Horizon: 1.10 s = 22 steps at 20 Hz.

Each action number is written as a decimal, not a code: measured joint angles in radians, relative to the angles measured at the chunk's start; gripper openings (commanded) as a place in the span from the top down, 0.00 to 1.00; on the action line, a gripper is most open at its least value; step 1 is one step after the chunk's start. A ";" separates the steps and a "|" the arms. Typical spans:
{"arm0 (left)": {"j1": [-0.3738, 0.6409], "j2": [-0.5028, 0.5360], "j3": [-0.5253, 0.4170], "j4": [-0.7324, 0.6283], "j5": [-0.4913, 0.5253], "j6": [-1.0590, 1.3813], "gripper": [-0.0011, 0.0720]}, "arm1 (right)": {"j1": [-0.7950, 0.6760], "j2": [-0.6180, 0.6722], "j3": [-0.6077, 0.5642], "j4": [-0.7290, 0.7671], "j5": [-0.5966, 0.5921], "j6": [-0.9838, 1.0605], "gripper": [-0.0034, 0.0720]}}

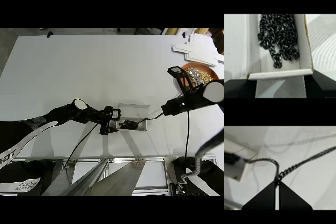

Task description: Fold the box and place the chain.

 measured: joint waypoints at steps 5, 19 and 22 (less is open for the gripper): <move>0.000 0.000 0.000 0.000 0.000 0.000 0.70 | 0.074 0.135 0.000 0.140 0.029 0.006 0.93; 0.000 0.000 0.000 0.000 0.000 0.000 0.70 | 0.235 0.169 -0.027 0.302 -0.112 0.008 0.93; 0.000 0.000 0.000 0.000 0.000 0.000 0.70 | 0.261 0.139 -0.067 0.309 -0.180 0.010 0.93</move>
